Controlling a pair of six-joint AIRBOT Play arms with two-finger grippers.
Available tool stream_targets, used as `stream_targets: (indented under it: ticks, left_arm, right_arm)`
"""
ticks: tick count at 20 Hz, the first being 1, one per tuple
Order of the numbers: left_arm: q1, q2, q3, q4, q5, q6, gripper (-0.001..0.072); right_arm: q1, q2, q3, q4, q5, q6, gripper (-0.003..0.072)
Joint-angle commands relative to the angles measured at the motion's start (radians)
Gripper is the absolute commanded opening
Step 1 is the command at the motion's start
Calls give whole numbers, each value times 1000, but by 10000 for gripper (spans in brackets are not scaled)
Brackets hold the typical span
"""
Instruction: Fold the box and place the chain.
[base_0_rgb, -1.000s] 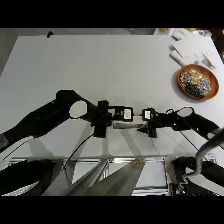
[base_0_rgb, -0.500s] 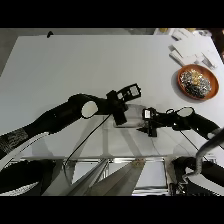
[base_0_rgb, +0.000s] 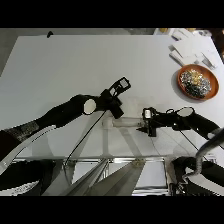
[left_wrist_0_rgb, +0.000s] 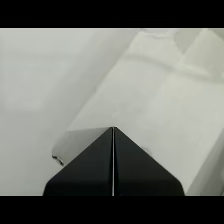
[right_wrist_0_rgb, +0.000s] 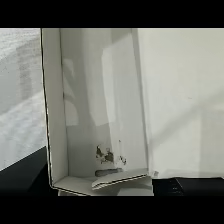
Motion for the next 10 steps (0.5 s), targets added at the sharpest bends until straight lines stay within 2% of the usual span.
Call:
stream_targets:
  ticks: [1,3,7,9,10]
  left_arm:
    - [19,18,-6,0,-73,4,3]
    - [47,95,-6,52,-178,3,3]
    - [106,240,-8,212,-499,10,3]
    - [129,259,-26,196,-571,158,3]
    - [134,259,-49,169,-573,263,3]
  right_arm:
    - [0,1,1,-2,0,0,337]
    - [0,1,1,-2,0,0,337]
    - [0,1,1,-2,0,0,337]
    - [0,1,1,-2,0,0,337]
    - [0,1,1,-2,0,0,337]
